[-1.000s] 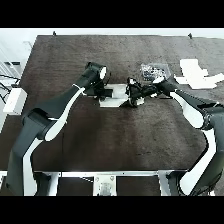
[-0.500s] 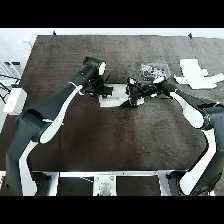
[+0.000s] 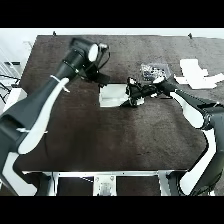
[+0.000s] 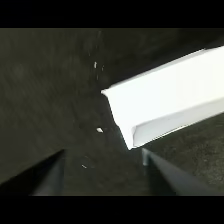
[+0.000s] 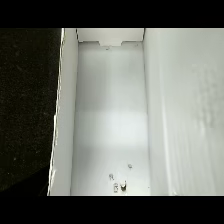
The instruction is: Fold the box and place the chain.
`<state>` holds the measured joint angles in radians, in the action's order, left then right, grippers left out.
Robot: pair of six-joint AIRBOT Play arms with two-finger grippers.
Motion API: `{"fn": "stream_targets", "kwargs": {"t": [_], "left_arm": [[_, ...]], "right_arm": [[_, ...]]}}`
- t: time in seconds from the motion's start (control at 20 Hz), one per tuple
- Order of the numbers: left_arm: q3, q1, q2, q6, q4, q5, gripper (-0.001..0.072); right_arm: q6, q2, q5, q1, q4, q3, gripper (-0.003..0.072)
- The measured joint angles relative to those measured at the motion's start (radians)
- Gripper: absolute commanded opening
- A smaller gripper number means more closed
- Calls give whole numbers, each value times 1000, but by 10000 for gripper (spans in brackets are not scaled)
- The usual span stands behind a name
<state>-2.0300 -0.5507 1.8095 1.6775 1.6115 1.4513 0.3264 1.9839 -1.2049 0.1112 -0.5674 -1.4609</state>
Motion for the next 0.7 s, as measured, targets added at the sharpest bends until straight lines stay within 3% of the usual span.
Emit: {"fn": "stream_targets", "kwargs": {"t": [0.15,0.35,0.5,0.7], "left_arm": [[2,29,-64,-163,-51,-53,667],[24,116,-101,-491,-268,-87,666],[105,212,-108,-801,-524,-107,666],[217,316,-112,-1052,-690,-196,665]], "right_arm": [[0,0,0,0,2,0,575],[0,0,0,0,2,0,574],[0,0,0,0,2,0,574],[0,0,0,0,2,0,575]]}}
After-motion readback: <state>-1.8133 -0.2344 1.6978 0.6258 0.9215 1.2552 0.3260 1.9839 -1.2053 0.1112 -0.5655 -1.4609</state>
